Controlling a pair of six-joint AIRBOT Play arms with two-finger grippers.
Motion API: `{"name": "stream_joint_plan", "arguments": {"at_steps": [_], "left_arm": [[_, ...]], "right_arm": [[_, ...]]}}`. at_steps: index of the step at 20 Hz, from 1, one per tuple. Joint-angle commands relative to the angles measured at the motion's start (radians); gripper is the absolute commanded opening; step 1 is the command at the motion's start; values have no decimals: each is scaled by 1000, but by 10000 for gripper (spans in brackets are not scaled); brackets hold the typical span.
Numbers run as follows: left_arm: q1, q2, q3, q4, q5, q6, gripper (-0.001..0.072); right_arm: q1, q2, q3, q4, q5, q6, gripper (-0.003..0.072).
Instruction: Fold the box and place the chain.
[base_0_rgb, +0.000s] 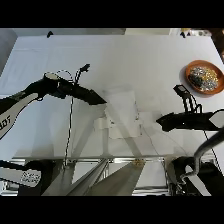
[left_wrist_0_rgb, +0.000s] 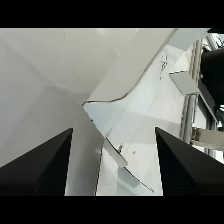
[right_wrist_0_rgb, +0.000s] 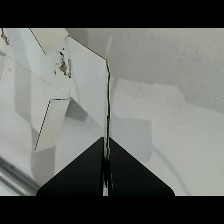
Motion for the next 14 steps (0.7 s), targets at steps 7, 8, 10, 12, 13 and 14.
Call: {"name": "stream_joint_plan", "arguments": {"at_steps": [7,8,10,12,13,14], "left_arm": [[-122,-66,1,-43,37,71,570],[-130,-70,1,-43,38,79,569],[-137,-72,1,-42,40,82,567],[-138,-72,1,-35,35,80,547],[-139,-72,1,-31,26,80,540],[-141,-72,1,-30,19,81,459]], "right_arm": [[1,1,0,1,0,1,17],[1,1,0,0,0,0,17],[1,1,0,1,0,1,17],[1,1,0,0,0,0,17],[1,1,0,1,0,0,17],[1,1,0,0,0,0,17]]}}
